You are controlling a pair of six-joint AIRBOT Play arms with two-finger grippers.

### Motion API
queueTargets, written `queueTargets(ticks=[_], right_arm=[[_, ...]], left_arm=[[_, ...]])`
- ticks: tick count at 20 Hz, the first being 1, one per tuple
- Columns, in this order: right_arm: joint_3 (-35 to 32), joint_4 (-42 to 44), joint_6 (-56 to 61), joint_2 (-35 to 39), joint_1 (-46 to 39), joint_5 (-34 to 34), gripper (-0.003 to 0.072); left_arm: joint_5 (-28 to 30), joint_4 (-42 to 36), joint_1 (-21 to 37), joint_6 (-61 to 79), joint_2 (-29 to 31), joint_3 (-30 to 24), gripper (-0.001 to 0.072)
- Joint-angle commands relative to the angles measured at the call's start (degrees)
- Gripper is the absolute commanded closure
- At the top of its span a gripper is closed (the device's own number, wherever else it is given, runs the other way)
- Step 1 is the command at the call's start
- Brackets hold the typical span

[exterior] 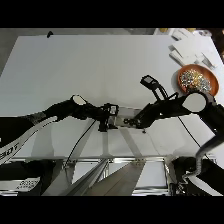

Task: Fold the box and place the chain.

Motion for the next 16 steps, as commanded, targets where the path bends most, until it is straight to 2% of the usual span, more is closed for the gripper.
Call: queueTargets(ticks=[1,5,8,10,11,12,16], right_arm=[[-0.1,-2.7,-0.5,-0.3,1.3,0.6,0.0448],[-0.1,-7.1,-0.5,8.9,1.2,1.9,0.0448],[-0.1,-16.9,-0.5,18.6,1.2,4.6,0.0469],[-0.1,-22.6,-0.5,22.4,1.2,8.2,0.0471],[-0.1,-24.6,-0.7,22.9,1.2,10.4,0.052],[-0.1,-25.3,-1.2,22.8,1.2,12.7,0.0531],[-0.1,-24.0,-3.0,19.0,1.2,14.7,0.053]], left_arm=[[0.0,0.0,0.0,0.0,0.0,0.0,0.0671],[0.0,0.0,0.0,0.0,0.0,0.0,0.0671],[0.0,0.0,0.0,0.0,0.0,0.0,0.0671],[0.0,0.0,0.0,0.0,0.0,0.1,0.0671],[0.0,0.0,0.0,0.0,0.0,0.1,0.0671],[0.0,0.0,0.0,0.0,0.0,0.0,0.0671],[0.0,0.0,0.0,0.0,0.0,0.0,0.0671]])
